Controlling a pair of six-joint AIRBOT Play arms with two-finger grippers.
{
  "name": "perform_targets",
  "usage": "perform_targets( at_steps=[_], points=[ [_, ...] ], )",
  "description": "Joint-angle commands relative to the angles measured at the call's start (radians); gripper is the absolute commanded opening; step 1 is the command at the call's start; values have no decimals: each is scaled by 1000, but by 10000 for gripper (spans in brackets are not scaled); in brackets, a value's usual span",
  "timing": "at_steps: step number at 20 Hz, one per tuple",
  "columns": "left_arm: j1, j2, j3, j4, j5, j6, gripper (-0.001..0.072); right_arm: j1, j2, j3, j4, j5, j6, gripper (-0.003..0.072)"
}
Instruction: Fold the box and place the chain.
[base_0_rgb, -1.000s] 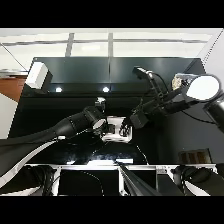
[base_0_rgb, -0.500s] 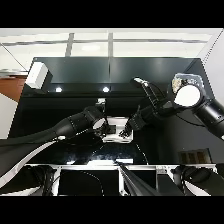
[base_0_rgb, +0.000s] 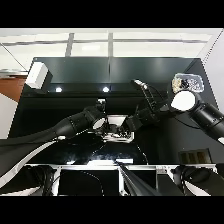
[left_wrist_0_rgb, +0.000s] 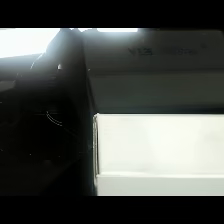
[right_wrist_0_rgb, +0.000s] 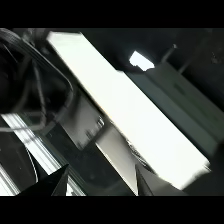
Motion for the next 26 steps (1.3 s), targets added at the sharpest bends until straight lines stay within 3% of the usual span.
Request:
perform_targets(
  at_steps=[1,5,6,8,9,14,17,20,23,26],
  points=[
    [1,0,0,14,3,-2,22,-87,41,0,-63,120,-8,487],
    [4,0,1,10,2,-5,27,-294,165,0,-186,165,-8,487],
    [8,0,4,-2,2,-5,67,-341,183,0,-189,170,-8,487],
    [7,2,26,-9,-13,-4,393,-406,196,0,-189,188,-11,487],
    [7,2,43,-8,-31,-2,432,-422,196,-1,-188,193,-15,487],
    [7,70,106,29,-123,201,434,-427,196,-1,-190,191,-22,487],
    [8,177,117,36,-248,454,434,-427,196,-1,-190,190,-22,487],
    [31,301,105,175,-351,591,434,-427,196,-1,-190,190,-21,487],
    [196,419,41,221,-362,612,434,-427,196,-3,-190,190,-15,487],
    [468,519,-73,143,-217,612,434,-427,196,-3,-190,190,13,487]
  ],
)
